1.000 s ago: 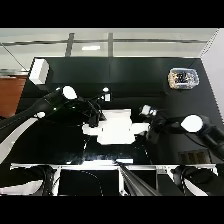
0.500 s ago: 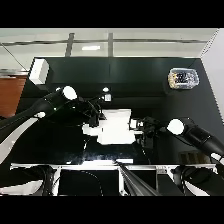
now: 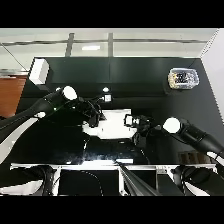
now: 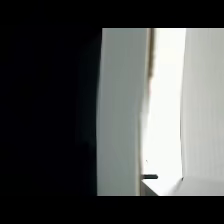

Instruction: Fold the box and place the chain.

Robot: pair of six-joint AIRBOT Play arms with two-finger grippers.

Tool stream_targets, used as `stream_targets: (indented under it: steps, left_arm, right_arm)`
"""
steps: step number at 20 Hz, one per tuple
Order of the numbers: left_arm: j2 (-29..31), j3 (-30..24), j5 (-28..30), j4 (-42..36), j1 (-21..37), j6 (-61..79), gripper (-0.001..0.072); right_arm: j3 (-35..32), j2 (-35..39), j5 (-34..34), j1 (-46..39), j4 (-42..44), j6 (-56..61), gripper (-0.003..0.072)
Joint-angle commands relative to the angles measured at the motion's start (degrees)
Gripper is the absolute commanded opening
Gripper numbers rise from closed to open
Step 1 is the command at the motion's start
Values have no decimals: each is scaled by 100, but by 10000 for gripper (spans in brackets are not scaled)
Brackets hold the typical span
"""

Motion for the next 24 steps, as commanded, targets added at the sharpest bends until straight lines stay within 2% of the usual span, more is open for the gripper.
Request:
stream_targets:
  steps: [1, 7, 24]
  left_arm:
    - [0, 20, -9, -2, -2, 17, 22]
    - [0, 48, 0, -2, -4, 20, 21]
    - [251, -70, 20, -2, -15, 341, 19]
  right_arm:
    - [190, 129, 116, -188, 31, -9, 623]
    - [249, 157, -170, -238, -264, -122, 623]
    - [247, 11, -313, -557, 339, -750, 622]
